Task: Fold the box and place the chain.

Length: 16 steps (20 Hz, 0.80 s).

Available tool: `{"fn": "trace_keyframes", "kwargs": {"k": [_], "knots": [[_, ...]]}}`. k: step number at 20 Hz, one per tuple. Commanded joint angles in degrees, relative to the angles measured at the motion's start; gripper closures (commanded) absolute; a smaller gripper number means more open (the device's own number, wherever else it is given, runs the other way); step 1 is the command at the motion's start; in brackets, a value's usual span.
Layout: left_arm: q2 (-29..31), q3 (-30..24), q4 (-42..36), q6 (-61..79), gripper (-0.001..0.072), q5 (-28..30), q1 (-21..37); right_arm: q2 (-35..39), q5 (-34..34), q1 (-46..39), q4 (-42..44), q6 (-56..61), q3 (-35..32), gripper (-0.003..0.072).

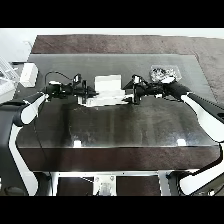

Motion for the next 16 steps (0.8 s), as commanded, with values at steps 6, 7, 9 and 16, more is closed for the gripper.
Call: {"fn": "trace_keyframes", "kwargs": {"k": [6,7,9,16], "knots": [[0.0,0.02,0.0,0.02,0.0689,0.02,0.0,-5.2,5.92,0.9,-0.11,0.96,5.38,0.0017],[0.0,0.02,0.0,0.02,0.0689,0.04,0.0,-5.57,6.69,1.11,-0.13,1.36,5.92,0.0017],[0.0,0.02,0.0,0.0,0.0689,0.02,0.0,-6.23,7.61,1.68,-0.04,2.25,6.58,0.0017],[0.0,0.02,0.0,0.0,0.0689,0.02,0.0,-9.4,7.98,2.1,-0.04,3.13,8.0,0.0017]]}}
